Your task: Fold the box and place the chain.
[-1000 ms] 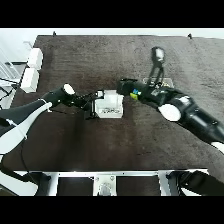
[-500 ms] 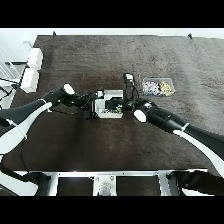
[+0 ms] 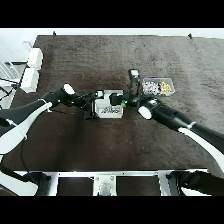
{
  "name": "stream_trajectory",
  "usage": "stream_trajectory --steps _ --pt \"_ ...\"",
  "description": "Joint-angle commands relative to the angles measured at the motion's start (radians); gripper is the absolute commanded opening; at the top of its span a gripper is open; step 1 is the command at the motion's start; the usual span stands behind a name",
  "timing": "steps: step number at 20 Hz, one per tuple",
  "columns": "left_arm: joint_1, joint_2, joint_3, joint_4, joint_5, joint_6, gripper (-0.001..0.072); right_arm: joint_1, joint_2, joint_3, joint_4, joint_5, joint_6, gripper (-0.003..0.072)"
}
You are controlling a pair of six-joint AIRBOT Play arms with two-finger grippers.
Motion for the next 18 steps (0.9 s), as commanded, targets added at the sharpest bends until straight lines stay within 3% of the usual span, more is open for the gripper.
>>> stream_trajectory --steps 1,3,7,10,13,18 --pt "0.0 0.0 0.001 0.0 0.0 0.0 0.053 -0.045 0.129 0.001 -0.02 0.013 -0.126 0.0574" --pt "0.0 0.0 0.001 0.0 0.0 0.0 0.0529 -0.09 0.224 0.001 -0.02 0.087 -0.271 0.0085" --pt "0.0 0.0 0.001 0.0 0.0 0.001 0.0529 -0.246 0.295 0.006 0.073 0.153 -0.499 0.0012" --pt "0.0 0.0 0.001 0.0 0.001 0.001 0.0529 -0.352 0.266 0.016 0.435 0.203 -0.961 0.0003" --pt "0.0 0.0 0.001 0.0 0.0 0.0 0.0529 -0.468 0.175 0.055 0.789 0.409 -1.392 0.0001" --pt "0.0 0.0 0.001 0.0 0.0 0.0 0.0529 -0.597 -0.042 0.135 1.083 0.643 -1.793 0.0001"
